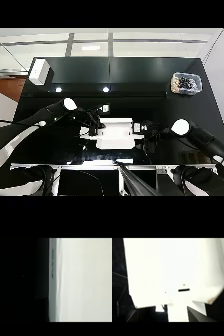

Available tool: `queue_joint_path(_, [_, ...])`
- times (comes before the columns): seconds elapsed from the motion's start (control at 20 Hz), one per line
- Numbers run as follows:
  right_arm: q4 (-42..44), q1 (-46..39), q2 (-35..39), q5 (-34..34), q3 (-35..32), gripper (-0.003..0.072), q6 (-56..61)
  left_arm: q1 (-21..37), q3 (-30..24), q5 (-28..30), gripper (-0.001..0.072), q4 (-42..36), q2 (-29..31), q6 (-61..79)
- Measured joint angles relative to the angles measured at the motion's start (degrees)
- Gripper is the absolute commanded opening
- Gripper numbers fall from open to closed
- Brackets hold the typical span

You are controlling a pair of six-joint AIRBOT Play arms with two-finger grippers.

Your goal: Fold the box and place the chain.

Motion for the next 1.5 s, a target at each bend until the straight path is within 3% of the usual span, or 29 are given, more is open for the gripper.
queue_joint_path(0.6, [2.36, 8.33, -3.06, -6.51, -0.02, 0.0707, -0.79, 0.02, 0.0, 0.02, 0.0028, 0.02, -0.22, 0.02])
queue_joint_path(1.1, [-4.92, 6.78, 4.31, -11.85, 0.02, 0.0709, 11.41, 0.0, -0.02, -0.17, 0.0028, 0.04, -0.24, 0.0])
queue_joint_path(1.5, [-1.11, 4.74, 4.5, -19.32, 0.02, 0.0716, 12.46, 0.0, -0.04, -0.15, 0.0028, -0.04, -0.24, -0.02])
